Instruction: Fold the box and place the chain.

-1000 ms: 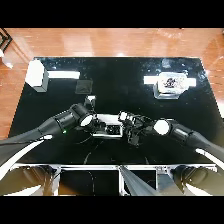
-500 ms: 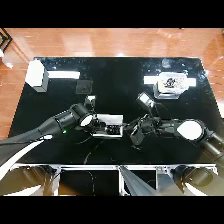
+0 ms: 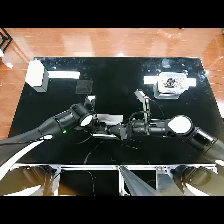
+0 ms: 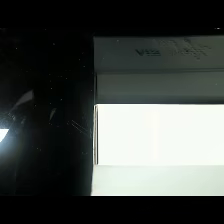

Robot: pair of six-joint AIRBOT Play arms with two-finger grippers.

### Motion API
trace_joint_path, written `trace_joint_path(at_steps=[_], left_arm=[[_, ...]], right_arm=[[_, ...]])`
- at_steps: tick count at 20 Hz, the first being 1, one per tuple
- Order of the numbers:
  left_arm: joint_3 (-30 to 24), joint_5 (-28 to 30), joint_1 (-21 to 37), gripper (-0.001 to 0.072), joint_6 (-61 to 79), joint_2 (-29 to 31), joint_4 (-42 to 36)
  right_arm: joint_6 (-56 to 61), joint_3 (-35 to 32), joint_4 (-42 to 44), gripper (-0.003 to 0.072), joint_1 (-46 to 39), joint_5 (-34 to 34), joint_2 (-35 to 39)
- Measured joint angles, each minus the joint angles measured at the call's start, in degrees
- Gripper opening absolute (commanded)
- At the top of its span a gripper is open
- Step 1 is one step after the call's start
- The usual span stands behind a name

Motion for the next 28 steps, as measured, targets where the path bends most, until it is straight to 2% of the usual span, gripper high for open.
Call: trace_joint_path(at_steps=[2, 5, 6, 10, 12, 18, 19, 21, 25, 28], left_arm=[[0.00, 0.04, 0.00, 0.0021, -0.02, 0.00, 0.00], [0.02, 0.09, 0.00, 0.0020, -0.17, 0.00, 0.00], [0.02, 0.13, 0.00, 0.0020, -0.26, 0.00, 0.00], [1.11, 1.31, 0.00, 0.0019, -2.21, -0.74, -0.17], [3.28, 2.73, 0.00, 0.0019, -2.54, -2.05, -0.28], [9.01, -1.29, -0.09, 0.0022, -1.84, -6.05, -0.70], [9.38, -1.31, -0.22, 0.0101, -1.86, -6.43, -0.70], [10.16, -2.14, -0.42, 0.0640, -1.73, -6.84, -0.90], [13.75, -7.93, -0.46, 0.0642, 2.36, -6.34, -0.79], [16.87, -12.94, -0.42, 0.0643, 9.33, -2.75, -0.35]], right_arm=[[0.13, 0.00, 0.13, 0.0575, -3.58, 5.66, 0.61], [1.46, 0.00, -2.54, 0.0578, -12.79, 17.59, 3.65], [2.29, 0.00, -4.09, 0.0701, -16.31, 21.03, 4.85], [4.33, 0.00, -11.30, 0.0710, -30.53, 32.54, 8.00], [4.90, 0.00, -14.16, 0.0709, -35.50, 35.34, 8.61], [5.29, 0.00, -17.44, 0.0709, -40.19, 35.34, 9.18], [5.33, 0.00, -17.59, 0.0709, -40.41, 35.15, 9.18], [5.40, 0.00, -17.90, 0.0709, -40.72, 34.29, 9.22], [7.26, 0.00, -18.47, 0.0709, -40.94, 33.94, 9.22], [10.43, 0.00, -19.98, 0.0708, -40.98, 33.90, 9.22]])
